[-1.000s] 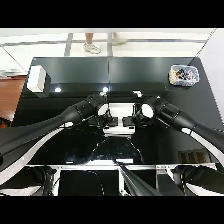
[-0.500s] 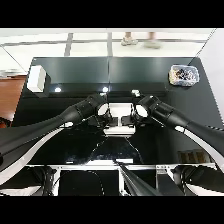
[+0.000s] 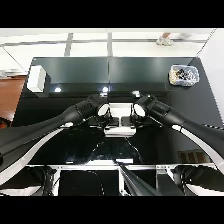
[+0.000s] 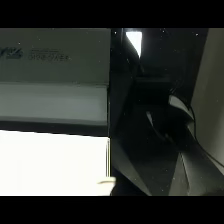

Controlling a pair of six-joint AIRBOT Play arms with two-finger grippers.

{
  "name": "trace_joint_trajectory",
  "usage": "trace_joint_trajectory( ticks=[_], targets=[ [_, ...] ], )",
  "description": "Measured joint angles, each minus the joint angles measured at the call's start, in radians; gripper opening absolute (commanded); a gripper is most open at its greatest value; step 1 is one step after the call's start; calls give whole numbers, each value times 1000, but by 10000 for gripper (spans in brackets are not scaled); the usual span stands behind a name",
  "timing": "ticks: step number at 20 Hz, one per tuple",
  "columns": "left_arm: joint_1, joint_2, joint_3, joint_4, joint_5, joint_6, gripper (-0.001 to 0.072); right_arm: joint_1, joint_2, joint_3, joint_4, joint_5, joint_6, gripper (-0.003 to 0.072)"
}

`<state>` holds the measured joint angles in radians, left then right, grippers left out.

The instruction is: Fold the box and place the chain.

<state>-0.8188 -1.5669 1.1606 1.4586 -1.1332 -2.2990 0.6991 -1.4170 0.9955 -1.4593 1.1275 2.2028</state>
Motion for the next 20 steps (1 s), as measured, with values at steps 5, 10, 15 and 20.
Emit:
trace_joint_trajectory(
  ticks=[5, 10, 15, 20],
  targets=[
    [0, 0, 0, 7, 3, 0, 33, 0, -1, 0, 12, 7, -7, 217],
    [0, 0, 0, 3, 3, 0, 33, 0, -3, 0, 16, 3, -11, 216],
    [0, 0, 0, 3, 3, 0, 33, 0, -14, 0, 18, -6, -12, 65],
    [0, 0, 0, 1, 2, -4, 33, 0, -18, 0, 19, -11, -9, 22]
  ],
)
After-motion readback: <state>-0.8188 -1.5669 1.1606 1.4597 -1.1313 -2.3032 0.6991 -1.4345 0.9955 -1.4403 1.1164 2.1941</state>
